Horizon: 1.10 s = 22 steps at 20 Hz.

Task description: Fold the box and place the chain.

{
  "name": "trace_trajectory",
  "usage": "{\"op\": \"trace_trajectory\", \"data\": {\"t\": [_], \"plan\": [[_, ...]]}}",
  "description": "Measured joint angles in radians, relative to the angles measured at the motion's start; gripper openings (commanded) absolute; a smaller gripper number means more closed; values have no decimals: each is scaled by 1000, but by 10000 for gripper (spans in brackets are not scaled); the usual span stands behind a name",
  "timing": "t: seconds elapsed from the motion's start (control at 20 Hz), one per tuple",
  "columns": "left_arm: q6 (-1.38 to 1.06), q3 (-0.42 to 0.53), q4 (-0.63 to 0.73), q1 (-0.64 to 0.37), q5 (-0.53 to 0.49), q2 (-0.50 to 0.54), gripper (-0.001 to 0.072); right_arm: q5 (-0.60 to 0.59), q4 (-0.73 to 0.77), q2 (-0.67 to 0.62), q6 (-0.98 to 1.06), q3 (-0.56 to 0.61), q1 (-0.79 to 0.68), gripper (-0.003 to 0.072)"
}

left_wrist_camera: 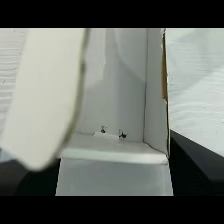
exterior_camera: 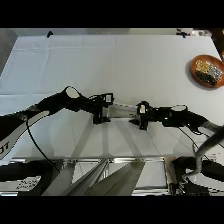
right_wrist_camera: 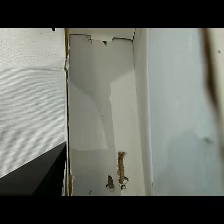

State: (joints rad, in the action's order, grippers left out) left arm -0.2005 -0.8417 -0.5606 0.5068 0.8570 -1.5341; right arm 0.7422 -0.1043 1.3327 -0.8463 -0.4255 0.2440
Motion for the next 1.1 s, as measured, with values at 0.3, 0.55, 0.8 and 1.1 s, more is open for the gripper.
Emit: {"op": "trace_trajectory", "data": {"t": [0.3,0.55,0.8,1.1], "plan": [[-5,0,13,15,-2,-24,361,4,-4,0,0,0,0,413],[-5,0,15,18,6,-29,352,4,-3,0,0,0,0,413],[-5,0,14,18,8,-28,352,3,-2,0,0,0,0,413],[-4,0,14,18,11,-28,352,3,-1,0,0,1,0,413]]}}
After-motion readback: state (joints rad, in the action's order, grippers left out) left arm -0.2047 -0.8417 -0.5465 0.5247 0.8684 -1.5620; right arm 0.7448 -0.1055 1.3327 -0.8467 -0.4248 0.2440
